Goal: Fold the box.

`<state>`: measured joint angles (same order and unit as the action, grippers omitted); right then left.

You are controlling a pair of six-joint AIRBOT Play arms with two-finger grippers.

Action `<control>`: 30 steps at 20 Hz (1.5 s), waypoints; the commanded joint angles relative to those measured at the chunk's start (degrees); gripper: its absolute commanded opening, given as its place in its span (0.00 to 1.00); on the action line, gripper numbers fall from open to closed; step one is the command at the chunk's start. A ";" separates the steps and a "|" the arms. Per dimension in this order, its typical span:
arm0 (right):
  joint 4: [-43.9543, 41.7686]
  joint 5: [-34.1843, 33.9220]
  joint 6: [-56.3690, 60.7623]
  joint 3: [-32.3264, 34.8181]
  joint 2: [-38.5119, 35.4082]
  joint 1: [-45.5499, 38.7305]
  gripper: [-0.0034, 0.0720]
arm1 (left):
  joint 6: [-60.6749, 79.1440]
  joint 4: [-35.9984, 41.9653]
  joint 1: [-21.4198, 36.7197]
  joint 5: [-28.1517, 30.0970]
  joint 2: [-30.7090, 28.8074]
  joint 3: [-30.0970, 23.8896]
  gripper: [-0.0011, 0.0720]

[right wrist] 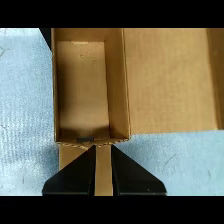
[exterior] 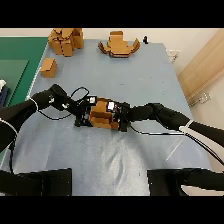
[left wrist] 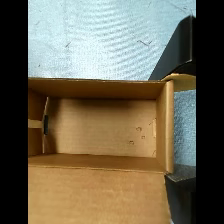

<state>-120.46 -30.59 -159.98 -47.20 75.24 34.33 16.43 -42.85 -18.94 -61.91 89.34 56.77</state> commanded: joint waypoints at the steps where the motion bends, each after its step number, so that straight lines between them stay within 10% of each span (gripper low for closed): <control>1: -0.90 0.76 -0.68 -0.04 0.11 1.05 0.24 | 0.00 -0.02 0.02 -0.07 0.04 -0.02 0.34; 27: -4.04 2.43 -1.40 -0.04 0.87 2.10 0.45 | 0.00 -0.02 0.02 -0.02 0.04 -0.02 0.34; 28: -3.98 2.16 -1.42 -0.04 1.07 2.10 0.43 | -0.02 -0.02 0.02 -0.04 0.04 -0.02 0.34; 30: -3.28 1.44 -1.14 -0.04 0.87 1.99 0.05 | -0.02 -0.04 0.04 -0.07 0.04 -0.02 0.34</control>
<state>-124.25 -27.99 -161.38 -47.22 76.03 36.38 16.49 -42.89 -18.94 -61.93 89.34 56.77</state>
